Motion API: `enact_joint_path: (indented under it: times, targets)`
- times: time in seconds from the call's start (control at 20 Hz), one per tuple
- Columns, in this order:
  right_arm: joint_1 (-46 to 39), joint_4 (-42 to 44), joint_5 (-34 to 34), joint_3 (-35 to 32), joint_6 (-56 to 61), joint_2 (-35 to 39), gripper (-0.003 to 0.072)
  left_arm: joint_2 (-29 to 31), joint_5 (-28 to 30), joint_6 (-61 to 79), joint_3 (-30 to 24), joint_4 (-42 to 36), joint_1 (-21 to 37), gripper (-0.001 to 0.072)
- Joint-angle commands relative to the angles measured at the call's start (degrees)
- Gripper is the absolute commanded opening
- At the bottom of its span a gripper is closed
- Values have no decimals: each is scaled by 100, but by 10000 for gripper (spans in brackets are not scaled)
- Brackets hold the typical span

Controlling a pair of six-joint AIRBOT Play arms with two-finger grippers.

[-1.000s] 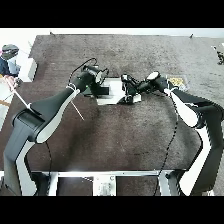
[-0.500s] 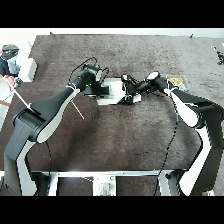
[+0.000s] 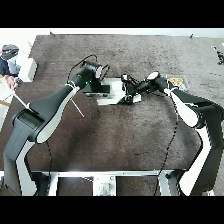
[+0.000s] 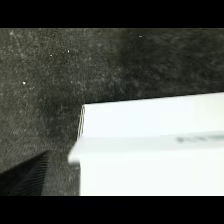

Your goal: Fold the box and place the chain.

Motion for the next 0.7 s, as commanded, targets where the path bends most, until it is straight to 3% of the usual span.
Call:
enact_joint_path:
  times: [0.0, 0.2, 0.65]
  targets:
    - [2, 4, -2, 0, 2, -2, 355, 20, -540, 378, 466, -72, 2, 711]
    - [2, 4, -4, 0, 2, -2, 355, 251, -756, 660, 634, -66, 2, 710]
    - [2, 4, -2, 0, 4, -2, 355, 758, -553, 2249, 627, -284, 74, 709]
